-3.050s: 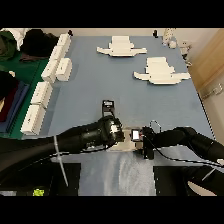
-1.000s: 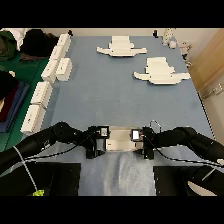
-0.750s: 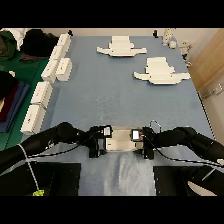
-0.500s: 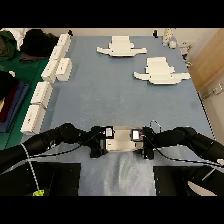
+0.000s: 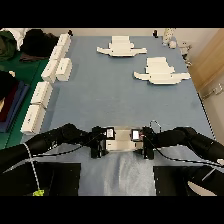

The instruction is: Fold the box.

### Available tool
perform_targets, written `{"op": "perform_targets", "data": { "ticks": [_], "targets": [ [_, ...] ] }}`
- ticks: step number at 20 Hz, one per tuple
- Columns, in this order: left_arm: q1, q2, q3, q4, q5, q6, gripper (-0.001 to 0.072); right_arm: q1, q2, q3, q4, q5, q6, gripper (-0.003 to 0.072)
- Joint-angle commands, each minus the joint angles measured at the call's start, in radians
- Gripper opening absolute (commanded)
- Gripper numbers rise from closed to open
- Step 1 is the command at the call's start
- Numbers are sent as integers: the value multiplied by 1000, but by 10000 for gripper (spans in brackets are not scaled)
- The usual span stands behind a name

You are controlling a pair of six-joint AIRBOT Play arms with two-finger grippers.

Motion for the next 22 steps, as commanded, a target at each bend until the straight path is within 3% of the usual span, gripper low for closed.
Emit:
{"op": "perform_targets", "data": {
  "ticks": [1,2,3,22],
  "targets": [
    [1,-24,1,0,0,0,712,0,0,0,0,0,0,511],
    [1,-31,2,0,0,0,707,0,0,0,0,0,0,511],
    [1,-31,2,0,0,0,596,0,0,0,0,0,0,511],
    [1,-31,15,0,-12,52,593,0,0,0,0,0,0,511]
  ]
}}
